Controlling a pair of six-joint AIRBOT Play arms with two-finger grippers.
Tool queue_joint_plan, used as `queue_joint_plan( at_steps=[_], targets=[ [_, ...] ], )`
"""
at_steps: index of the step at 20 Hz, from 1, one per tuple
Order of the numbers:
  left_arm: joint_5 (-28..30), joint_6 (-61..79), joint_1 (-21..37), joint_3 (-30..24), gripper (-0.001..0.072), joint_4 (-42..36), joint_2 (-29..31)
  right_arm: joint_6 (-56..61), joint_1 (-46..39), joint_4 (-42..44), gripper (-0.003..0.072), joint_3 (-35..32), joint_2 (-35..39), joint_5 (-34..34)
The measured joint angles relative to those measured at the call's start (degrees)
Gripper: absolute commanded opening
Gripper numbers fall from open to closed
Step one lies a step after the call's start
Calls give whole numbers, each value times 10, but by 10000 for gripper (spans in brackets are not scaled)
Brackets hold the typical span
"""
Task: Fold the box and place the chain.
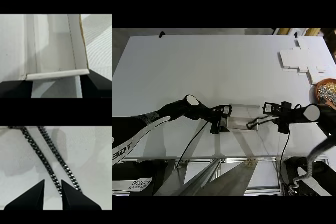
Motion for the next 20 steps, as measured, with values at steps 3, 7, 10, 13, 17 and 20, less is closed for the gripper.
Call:
queue_joint_plan(
  at_steps=[3,7,10,13,17,20],
  targets=[
    [0,0,0,0,34,0,0,-37,-2,15,223,-2,-32,-7],
    [0,0,0,0,34,0,0,-76,-3,27,220,-2,-62,-23],
    [0,0,0,0,34,0,0,-88,-3,31,155,-2,-80,-34],
    [0,0,0,0,34,0,0,-94,-3,33,155,-2,-89,-34],
    [0,0,0,0,34,0,0,-98,-3,32,153,-3,-90,-40],
    [0,0,0,0,34,0,0,-107,-3,31,32,-3,-83,-37]
  ],
)
